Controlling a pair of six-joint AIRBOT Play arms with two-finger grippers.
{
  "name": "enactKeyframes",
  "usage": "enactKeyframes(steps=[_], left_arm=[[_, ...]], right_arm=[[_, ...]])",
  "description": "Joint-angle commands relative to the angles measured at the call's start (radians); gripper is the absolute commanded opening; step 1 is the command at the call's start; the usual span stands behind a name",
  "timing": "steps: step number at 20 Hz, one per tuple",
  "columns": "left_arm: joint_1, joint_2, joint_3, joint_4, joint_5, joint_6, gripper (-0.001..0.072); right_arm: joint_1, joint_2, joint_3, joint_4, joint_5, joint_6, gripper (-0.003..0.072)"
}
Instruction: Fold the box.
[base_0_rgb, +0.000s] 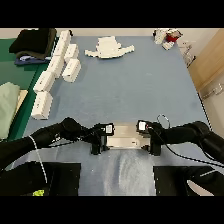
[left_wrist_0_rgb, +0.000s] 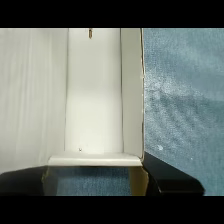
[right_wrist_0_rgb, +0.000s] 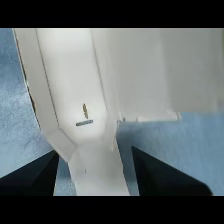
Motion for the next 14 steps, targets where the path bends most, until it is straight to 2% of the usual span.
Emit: enactKeyframes(steps=[1,2,4,5,8,9,10,14], left_arm=[[0.0,0.001,0.001,0.0,0.001,0.0,0.047],[0.0,0.001,0.001,0.0,0.001,0.0,0.0471],[0.0,0.001,0.001,0.0,0.001,0.0,0.047],[0.0,0.001,0.001,0.0,0.001,0.0,0.0471],[0.0,0.001,0.001,0.0,0.001,0.0,0.047],[0.0,0.001,0.001,0.0,0.001,0.0,0.0471],[0.0,0.001,0.001,0.0,0.0,0.0,0.0471],[0.0,0.001,0.001,0.0,0.001,0.0,0.047]], right_arm=[[0.0,0.153,0.042,-0.187,-0.188,0.478,0.0714],[0.0,0.19,0.06,-0.182,-0.223,0.59,0.0713],[0.0,0.243,0.07,-0.117,-0.221,0.76,0.0711],[0.0,0.251,0.069,-0.04,-0.208,0.842,0.0657],[0.002,0.203,0.069,0.264,-0.069,1.005,0.0174],[0.002,0.171,0.069,0.327,-0.006,1.028,0.0084],[0.002,0.136,0.069,0.36,0.034,1.045,0.0049],[0.002,-0.036,0.103,0.388,0.086,1.085,0.0002]])
